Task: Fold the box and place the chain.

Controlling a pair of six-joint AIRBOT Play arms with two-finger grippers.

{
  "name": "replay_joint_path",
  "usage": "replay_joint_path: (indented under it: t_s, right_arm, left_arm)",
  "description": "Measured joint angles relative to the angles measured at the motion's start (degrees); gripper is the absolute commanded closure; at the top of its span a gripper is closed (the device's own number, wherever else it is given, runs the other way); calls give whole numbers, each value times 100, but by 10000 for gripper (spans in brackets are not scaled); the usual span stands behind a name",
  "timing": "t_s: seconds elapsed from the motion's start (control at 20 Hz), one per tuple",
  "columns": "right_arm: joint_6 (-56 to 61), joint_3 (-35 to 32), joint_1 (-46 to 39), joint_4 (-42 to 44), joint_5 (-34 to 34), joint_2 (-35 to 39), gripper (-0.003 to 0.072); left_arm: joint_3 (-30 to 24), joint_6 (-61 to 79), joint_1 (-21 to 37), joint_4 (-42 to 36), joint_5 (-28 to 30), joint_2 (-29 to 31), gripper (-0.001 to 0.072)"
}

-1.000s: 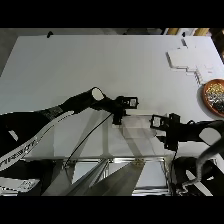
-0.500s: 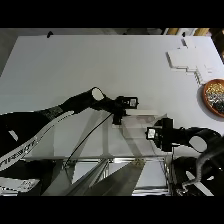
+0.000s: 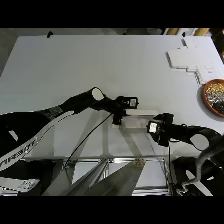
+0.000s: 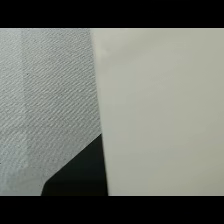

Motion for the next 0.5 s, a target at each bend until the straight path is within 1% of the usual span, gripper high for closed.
replay_joint_path:
  t_s: [0.15,0.5]
  right_arm:
    - [-127,155,-212,151,20,-125,-5]
    - [-358,505,-822,468,330,-592,-3]
  left_arm:
    - [0,-2,0,0,0,0,699]
    - [0,-2,0,0,0,0,699]
